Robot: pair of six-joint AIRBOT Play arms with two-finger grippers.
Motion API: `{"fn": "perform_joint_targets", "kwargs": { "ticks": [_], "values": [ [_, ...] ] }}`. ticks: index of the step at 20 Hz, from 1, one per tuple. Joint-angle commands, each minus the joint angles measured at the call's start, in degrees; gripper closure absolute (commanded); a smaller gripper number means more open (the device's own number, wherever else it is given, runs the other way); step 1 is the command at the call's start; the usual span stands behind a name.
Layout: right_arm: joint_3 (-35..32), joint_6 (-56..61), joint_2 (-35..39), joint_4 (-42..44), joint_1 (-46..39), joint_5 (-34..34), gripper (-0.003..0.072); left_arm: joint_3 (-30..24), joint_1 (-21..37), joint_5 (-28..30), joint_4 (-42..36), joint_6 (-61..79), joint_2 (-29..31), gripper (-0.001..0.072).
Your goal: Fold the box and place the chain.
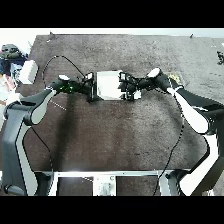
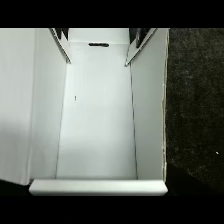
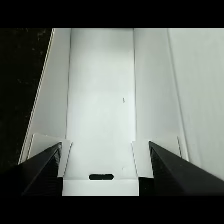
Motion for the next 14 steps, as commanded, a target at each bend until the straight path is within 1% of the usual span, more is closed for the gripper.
{"fn": "perform_joint_targets", "kwargs": {
  "ticks": [1,2,3,4,6,7,8,11,14],
  "values": [
    [0.0,-0.1,0.0,-0.6,0.0,-1.9,0.0032,0.0,0.0,0.1,0.0,0.0,0.0,0.0536],
    [0.0,0.4,0.0,-0.6,-0.1,-2.1,0.0119,0.0,0.0,0.1,0.0,0.0,0.0,0.0535],
    [0.1,1.6,0.2,-0.8,-0.4,-2.1,0.0229,0.0,0.0,0.1,0.0,0.0,0.0,0.0535],
    [0.2,4.3,0.6,-1.3,-0.8,-2.1,0.0321,0.0,0.0,0.1,0.0,0.0,0.0,0.0535],
    [0.8,11.8,1.7,-5.9,-1.8,-1.7,0.0384,0.0,0.0,0.1,0.0,0.0,0.0,0.0535],
    [1.1,15.5,2.4,-8.3,-2.5,-0.9,0.0538,0.0,0.0,0.1,0.0,0.0,0.0,0.0536],
    [1.2,18.3,3.1,-9.7,-3.1,-0.1,0.0605,0.0,0.0,0.1,0.0,0.0,0.0,0.0535],
    [1.2,28.3,5.9,-9.9,-5.6,3.0,0.0606,0.0,0.0,0.1,0.0,0.0,0.0,0.0535],
    [1.2,45.9,8.4,-10.3,-8.9,3.3,0.0607,0.0,0.0,0.1,0.0,0.0,0.0,0.0535]
  ]
}}
